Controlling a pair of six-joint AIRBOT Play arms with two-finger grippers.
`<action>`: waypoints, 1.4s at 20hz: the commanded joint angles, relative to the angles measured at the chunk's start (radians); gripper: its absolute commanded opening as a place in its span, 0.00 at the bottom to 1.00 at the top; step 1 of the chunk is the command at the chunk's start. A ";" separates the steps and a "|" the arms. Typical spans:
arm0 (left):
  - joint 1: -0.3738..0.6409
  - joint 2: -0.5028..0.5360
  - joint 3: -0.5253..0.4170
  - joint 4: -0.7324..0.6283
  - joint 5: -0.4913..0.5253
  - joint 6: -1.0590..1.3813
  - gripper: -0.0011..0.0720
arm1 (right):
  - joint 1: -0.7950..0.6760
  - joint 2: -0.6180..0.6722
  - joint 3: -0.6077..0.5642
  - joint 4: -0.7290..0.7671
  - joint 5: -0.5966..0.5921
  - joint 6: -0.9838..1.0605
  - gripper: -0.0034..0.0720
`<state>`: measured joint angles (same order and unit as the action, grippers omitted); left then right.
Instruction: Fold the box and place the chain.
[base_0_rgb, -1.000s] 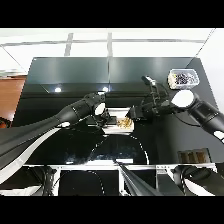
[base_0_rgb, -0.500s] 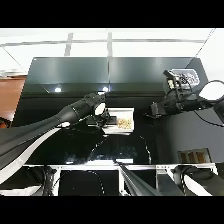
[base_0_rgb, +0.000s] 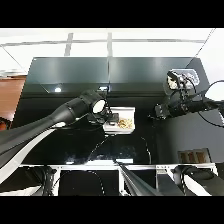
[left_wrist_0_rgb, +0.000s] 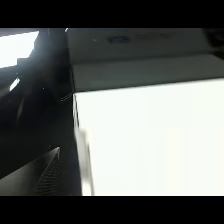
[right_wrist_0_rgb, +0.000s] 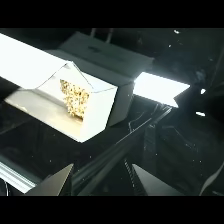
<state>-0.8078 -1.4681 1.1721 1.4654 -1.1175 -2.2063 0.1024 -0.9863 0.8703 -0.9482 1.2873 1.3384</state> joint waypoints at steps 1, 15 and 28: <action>-0.002 0.105 -0.002 0.070 -0.082 0.121 0.79 | -0.001 0.001 0.001 -0.003 0.005 0.000 0.63; 0.453 0.275 -0.484 -0.641 0.179 1.778 0.99 | -0.001 0.001 0.001 0.008 -0.042 0.000 0.63; 0.404 0.077 -0.447 -0.931 0.209 2.538 0.99 | -0.001 0.001 0.001 0.009 -0.043 0.004 0.63</action>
<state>-0.3828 -1.3617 0.7158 0.5747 -0.9211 0.2657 0.1013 -0.9859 0.8703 -0.9390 1.2449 1.3418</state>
